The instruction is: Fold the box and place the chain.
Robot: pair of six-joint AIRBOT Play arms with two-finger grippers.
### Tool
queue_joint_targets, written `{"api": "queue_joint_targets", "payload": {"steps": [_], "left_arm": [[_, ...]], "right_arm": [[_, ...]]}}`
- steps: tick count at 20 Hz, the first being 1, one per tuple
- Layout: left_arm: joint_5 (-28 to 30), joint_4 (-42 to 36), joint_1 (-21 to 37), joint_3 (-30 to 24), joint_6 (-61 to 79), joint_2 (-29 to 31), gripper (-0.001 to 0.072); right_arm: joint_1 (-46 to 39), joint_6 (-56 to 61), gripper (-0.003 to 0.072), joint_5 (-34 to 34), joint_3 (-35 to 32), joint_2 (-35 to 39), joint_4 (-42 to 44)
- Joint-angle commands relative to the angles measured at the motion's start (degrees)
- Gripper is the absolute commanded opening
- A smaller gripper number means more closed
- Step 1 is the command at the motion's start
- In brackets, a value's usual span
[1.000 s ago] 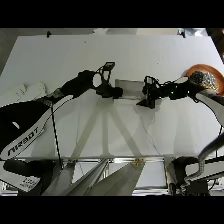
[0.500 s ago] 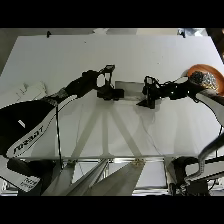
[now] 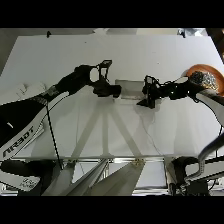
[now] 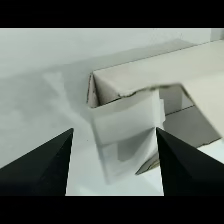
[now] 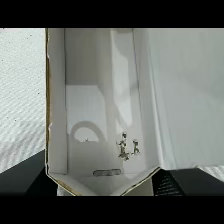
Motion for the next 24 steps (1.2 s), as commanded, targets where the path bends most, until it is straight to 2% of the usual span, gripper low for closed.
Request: {"api": "queue_joint_targets", "payload": {"steps": [1,4,7,10,11,13,15,18,20,24], "left_arm": [[-3.48,-2.95,2.54,0.02,9.51,0.96,0.0570],[-2.54,-8.55,4.46,0.02,17.40,0.94,0.0498],[-1.81,-11.74,5.86,-0.02,19.26,-0.11,0.0498],[-2.05,-18.40,6.36,-0.13,22.34,-3.37,0.0497],[-2.03,-19.78,6.29,-0.13,23.21,-4.55,0.0461],[-1.81,-20.37,6.23,-0.13,23.96,-6.36,0.0337],[-1.81,-20.35,6.29,-0.11,23.96,-6.73,0.0267],[-1.81,-20.50,6.27,-0.11,22.01,-6.47,0.0234],[-1.86,-20.50,5.88,-0.11,19.91,-6.43,0.0144],[-1.77,-20.46,3.80,-0.09,16.83,-6.43,0.0140]], "right_arm": [[0.00,-0.09,0.0497,0.15,0.02,0.00,-0.09],[0.00,-0.09,0.0497,0.15,0.02,0.00,-0.09],[0.00,-0.09,0.0497,0.15,0.02,0.00,-0.09],[0.00,-0.09,0.0497,0.15,0.02,0.00,-0.09],[0.00,-0.09,0.0497,0.15,0.02,0.00,-0.09],[0.00,-0.09,0.0497,0.15,0.02,0.00,-0.09],[0.00,-0.09,0.0497,0.15,0.02,0.00,-0.09],[0.00,-0.09,0.0497,0.13,0.02,0.00,-0.09],[0.00,-0.09,0.0497,0.15,0.02,0.00,-0.09],[0.00,-0.09,0.0497,0.15,0.02,0.00,-0.09]]}}
